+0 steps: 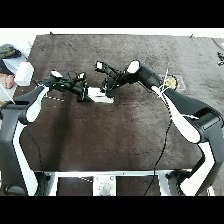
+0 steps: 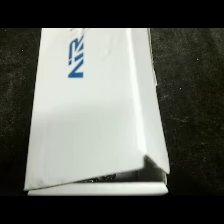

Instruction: Fold the box and place the chain.

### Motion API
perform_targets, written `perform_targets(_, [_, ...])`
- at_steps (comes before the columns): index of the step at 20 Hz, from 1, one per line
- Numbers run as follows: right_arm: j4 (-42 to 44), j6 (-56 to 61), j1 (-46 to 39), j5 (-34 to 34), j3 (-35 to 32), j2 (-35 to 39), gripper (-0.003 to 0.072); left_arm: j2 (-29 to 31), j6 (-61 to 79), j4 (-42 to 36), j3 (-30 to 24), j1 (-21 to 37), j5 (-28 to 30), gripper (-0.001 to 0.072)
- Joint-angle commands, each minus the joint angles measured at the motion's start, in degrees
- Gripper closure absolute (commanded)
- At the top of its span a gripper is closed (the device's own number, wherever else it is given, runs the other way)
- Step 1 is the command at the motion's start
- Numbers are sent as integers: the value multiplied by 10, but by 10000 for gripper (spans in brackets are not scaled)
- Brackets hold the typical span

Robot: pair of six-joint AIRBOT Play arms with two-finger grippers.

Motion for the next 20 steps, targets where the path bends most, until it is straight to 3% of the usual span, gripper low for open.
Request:
perform_targets(1, [-11, 8, 2, 3, 0, 0, 519, 0, -1, 0, 0, 1, 0, 294])
perform_targets(7, [-30, 27, 2, 4, 0, 0, 519, 0, -1, 0, 0, 1, 0, 294])
perform_targets(11, [-9, 27, 2, -54, 1, 0, 519, 0, -1, 0, 0, 1, 0, 295])
perform_targets(20, [-13, 27, 7, -15, 0, 0, 519, 0, -1, 0, 0, 1, 0, 294])
